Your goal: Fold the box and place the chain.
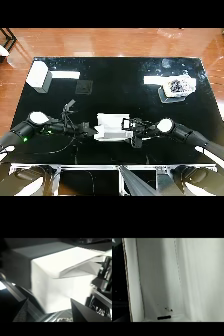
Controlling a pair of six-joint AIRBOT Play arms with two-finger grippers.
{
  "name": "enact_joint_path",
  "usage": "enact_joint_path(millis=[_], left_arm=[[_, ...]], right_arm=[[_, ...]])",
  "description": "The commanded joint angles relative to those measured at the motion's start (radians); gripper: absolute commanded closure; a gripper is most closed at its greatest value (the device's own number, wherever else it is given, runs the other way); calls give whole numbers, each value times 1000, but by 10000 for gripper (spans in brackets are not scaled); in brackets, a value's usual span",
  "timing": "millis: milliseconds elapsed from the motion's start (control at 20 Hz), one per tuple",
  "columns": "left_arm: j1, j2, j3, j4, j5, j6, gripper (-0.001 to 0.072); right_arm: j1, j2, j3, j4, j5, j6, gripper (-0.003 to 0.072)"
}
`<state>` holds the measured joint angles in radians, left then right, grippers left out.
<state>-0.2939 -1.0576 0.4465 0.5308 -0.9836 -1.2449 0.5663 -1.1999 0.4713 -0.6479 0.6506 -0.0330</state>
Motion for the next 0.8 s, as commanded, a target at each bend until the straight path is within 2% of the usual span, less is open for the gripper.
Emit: enact_joint_path(millis=[0,200,400,550,750], left_arm=[[-71,8,20,-15,52,0,82],[-131,10,49,87,83,-143,83],[-216,10,76,135,143,-272,85],[-281,10,107,282,192,-454,86],[-333,10,121,497,201,-718,86]], right_arm=[[1,0,0,0,0,0,352],[1,0,0,0,0,0,352],[1,0,0,0,0,0,352],[1,0,0,0,0,0,352],[1,0,0,0,0,0,352]])
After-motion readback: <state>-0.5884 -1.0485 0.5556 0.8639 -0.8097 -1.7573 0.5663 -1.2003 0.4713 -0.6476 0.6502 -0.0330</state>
